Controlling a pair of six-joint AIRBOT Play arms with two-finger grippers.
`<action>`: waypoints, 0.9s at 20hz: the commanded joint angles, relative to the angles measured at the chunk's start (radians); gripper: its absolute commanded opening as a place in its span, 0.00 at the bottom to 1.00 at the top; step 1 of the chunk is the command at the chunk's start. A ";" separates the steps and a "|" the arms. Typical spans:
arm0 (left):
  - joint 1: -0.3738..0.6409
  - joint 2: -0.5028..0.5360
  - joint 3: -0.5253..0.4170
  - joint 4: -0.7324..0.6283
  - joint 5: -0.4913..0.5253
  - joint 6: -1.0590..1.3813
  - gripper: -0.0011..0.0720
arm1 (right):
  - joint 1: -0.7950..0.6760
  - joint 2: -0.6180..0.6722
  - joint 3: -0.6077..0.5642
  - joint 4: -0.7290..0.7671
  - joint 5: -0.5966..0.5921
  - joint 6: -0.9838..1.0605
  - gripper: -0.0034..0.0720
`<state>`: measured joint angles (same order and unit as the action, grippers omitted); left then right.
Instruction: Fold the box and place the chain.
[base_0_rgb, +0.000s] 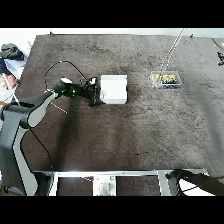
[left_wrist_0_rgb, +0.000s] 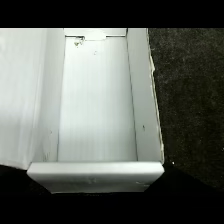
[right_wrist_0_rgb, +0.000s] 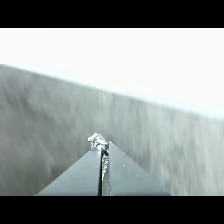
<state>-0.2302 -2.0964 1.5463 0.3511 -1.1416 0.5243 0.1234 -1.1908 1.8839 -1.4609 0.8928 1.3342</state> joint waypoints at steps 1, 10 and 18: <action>0.000 0.000 0.000 0.000 0.000 0.000 0.30 | 0.081 0.064 0.000 0.000 -0.061 -0.008 0.06; 0.000 0.000 0.000 0.000 0.000 0.000 0.30 | 0.328 0.003 -0.104 0.011 -0.013 -0.010 0.06; 0.000 0.001 0.000 0.000 0.000 0.000 0.30 | 0.348 -0.158 -0.225 0.139 -0.029 -0.007 0.06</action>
<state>-0.2302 -2.0964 1.5463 0.3511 -1.1416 0.5243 0.4637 -1.2926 1.6932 -1.3758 0.8650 1.3258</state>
